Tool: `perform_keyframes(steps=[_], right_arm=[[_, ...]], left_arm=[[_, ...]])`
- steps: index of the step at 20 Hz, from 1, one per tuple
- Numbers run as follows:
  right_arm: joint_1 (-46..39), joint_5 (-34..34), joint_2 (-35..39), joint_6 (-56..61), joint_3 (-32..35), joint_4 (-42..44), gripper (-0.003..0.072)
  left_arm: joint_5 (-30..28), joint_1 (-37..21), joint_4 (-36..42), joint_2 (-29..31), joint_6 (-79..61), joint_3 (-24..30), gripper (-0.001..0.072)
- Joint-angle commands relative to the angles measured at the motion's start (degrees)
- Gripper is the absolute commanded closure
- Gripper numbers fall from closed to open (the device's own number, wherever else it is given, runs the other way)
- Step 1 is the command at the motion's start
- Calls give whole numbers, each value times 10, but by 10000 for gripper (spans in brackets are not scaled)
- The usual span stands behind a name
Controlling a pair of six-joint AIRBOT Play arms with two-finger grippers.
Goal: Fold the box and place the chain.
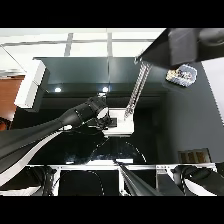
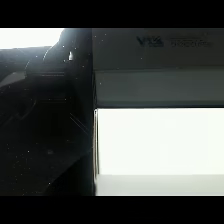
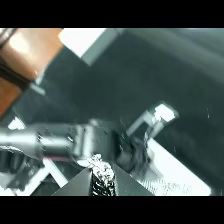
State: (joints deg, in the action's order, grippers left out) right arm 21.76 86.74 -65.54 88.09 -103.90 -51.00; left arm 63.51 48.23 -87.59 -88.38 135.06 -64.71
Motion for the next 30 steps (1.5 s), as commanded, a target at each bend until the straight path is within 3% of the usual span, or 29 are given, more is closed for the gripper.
perform_keyframes(steps=[1,6,13,17,19,23,25,26,27,30], right_arm=[[3,23,0,5,67,-40,676],[9,15,2,5,145,-45,676],[64,-62,1,4,225,-32,675],[66,-69,2,13,279,-70,674],[67,-106,1,14,326,-63,674],[75,-241,1,15,416,-40,673],[75,-259,1,15,436,-36,671],[75,-255,1,15,438,-37,581],[74,-248,1,14,438,-39,356],[42,-207,12,10,436,-74,350]], left_arm=[[0,0,0,0,0,0,683],[0,0,0,0,0,0,683],[0,0,0,0,0,0,683],[0,0,0,0,0,0,683],[0,0,0,0,0,0,683],[0,0,0,0,0,0,683],[0,0,0,0,0,0,683],[0,0,0,0,0,0,683],[0,0,0,0,0,0,683],[0,0,0,0,0,0,683]])
